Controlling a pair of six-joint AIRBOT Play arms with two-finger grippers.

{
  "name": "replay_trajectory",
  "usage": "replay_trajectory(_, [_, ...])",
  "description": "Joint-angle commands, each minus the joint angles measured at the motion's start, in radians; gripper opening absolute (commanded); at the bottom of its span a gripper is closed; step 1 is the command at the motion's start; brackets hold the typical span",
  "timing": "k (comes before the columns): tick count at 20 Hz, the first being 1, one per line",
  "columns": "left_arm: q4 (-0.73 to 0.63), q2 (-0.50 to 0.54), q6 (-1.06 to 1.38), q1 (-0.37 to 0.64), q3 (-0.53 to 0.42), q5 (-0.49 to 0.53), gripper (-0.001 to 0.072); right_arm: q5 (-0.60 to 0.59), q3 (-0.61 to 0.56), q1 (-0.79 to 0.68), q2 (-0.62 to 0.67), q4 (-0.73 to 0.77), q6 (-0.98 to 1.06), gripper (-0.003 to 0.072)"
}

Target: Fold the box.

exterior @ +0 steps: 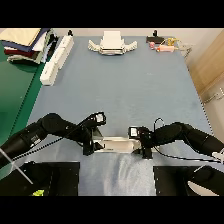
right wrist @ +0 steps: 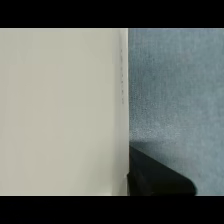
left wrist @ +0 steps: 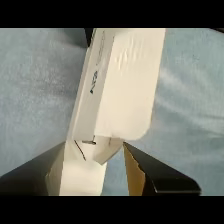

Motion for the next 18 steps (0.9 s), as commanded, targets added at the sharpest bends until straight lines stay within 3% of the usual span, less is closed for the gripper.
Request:
replay_trajectory(1, [0.196, 0.144, -0.352, 0.001, 0.001, -0.122, 0.0265, 0.002, 0.0, 0.001, 0.0, 0.0, 0.0, 0.0503])
replay_trajectory(2, [0.219, 0.19, -0.437, 0.001, 0.001, -0.161, 0.0017, 0.002, 0.0, 0.001, 0.0, 0.0, 0.0, 0.0503])
replay_trajectory(4, [0.154, 0.237, -0.573, -0.002, 0.001, -0.208, 0.0013, 0.002, 0.0, 0.001, 0.0, 0.0, 0.0, 0.0503])
replay_trajectory(6, [-0.031, 0.217, -0.622, -0.002, 0.001, -0.207, 0.0013, 0.002, 0.0, 0.001, 0.0, 0.0, 0.0, 0.0503])
replay_trajectory(10, [-0.277, 0.057, -0.622, -0.001, 0.023, -0.023, 0.0013, 0.002, 0.0, 0.001, 0.0, 0.0, 0.0, 0.0503])
replay_trajectory(13, [-0.383, -0.093, -0.622, 0.001, 0.086, 0.037, 0.0013, 0.002, 0.0, 0.001, 0.0, 0.0, 0.0, 0.0503])
replay_trajectory(18, [-0.418, -0.243, -0.711, 0.043, 0.129, 0.127, 0.0013, 0.002, 0.0, 0.001, 0.0, 0.0, 0.0, 0.0503])
